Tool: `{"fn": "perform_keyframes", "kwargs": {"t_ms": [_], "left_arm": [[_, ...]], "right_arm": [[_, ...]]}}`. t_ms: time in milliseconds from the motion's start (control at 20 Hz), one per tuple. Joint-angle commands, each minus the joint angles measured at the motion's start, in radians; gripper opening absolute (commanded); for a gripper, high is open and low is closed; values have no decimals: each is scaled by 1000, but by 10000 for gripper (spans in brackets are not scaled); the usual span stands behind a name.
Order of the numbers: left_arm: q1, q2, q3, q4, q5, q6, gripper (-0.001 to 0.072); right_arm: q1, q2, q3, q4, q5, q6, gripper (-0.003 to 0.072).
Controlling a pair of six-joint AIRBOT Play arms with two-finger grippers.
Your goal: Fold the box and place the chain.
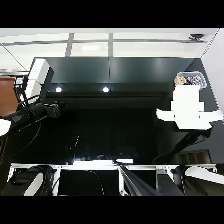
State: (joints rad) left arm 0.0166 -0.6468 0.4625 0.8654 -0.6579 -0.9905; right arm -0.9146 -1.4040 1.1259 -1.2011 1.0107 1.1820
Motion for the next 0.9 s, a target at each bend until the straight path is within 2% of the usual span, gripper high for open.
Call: {"fn": "perform_keyframes", "kwargs": {"t_ms": [0,200,250,350,400,450,500,650,750,850], "left_arm": [[0,0,0,0,-1,-5,706],[0,0,0,-3,0,-5,700],[0,0,0,-3,0,-5,700],[0,0,0,-3,0,-5,700],[0,0,0,-3,-1,-5,699],[0,0,0,-3,-1,-5,700],[0,0,0,-3,-1,-5,699],[0,0,0,-3,-1,-5,699],[0,0,0,-3,-1,-4,699],[0,0,0,-2,-2,-4,699]], "right_arm": [[8,-131,72,81,77,-303,708],[38,-195,72,54,90,-410,703],[42,-203,72,68,101,-429,570],[44,-206,72,87,131,-443,457],[44,-206,72,89,155,-443,340],[44,-206,72,89,181,-443,69],[44,-204,72,90,217,-444,15],[44,-168,72,155,323,-444,15],[44,-114,68,240,396,-437,14],[47,-44,13,359,430,-423,14]]}}
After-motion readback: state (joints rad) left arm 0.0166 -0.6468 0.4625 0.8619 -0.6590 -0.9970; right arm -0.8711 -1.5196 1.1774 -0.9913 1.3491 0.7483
